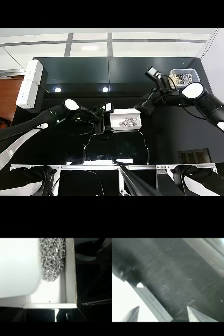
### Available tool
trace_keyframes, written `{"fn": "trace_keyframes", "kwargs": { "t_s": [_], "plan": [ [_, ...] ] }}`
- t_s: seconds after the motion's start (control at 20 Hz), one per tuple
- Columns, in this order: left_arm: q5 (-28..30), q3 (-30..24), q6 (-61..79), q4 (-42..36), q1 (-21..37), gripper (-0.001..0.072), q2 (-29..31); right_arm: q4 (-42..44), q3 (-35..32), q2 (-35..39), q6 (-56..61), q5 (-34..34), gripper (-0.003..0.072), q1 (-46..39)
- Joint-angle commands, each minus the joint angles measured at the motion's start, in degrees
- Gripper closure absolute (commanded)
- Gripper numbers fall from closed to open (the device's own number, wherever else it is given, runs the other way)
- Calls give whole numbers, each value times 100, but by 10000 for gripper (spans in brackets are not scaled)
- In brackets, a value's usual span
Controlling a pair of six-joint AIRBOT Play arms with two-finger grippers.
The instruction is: Fold the box and place the chain.
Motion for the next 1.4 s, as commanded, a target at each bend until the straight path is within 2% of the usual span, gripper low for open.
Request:
{"fn": "trace_keyframes", "kwargs": {
  "t_s": [0.0,0.3,0.9,1.15,1.2,1.25,1.3,1.35],
  "plan": [
    [11,4,0,0,0,426,-2,-107,33,-11,-1228,907,-32,35],
    [11,4,0,0,0,426,-2,-195,-33,-22,-1753,1040,-32,153],
    [11,4,-2,0,0,426,-2,-221,-216,-26,-1792,1045,-31,343],
    [11,4,0,0,0,426,-2,-498,-216,-26,-1788,907,-31,511],
    [11,4,-2,0,0,426,-2,-496,-216,-26,-1786,870,16,509],
    [11,4,-2,0,0,426,-2,-496,-216,-26,-1784,822,207,509],
    [11,4,-2,0,0,426,-2,-498,-216,-26,-1781,774,279,509],
    [11,4,0,2,0,426,-2,-496,-216,-22,-1740,675,280,509]
  ]
}}
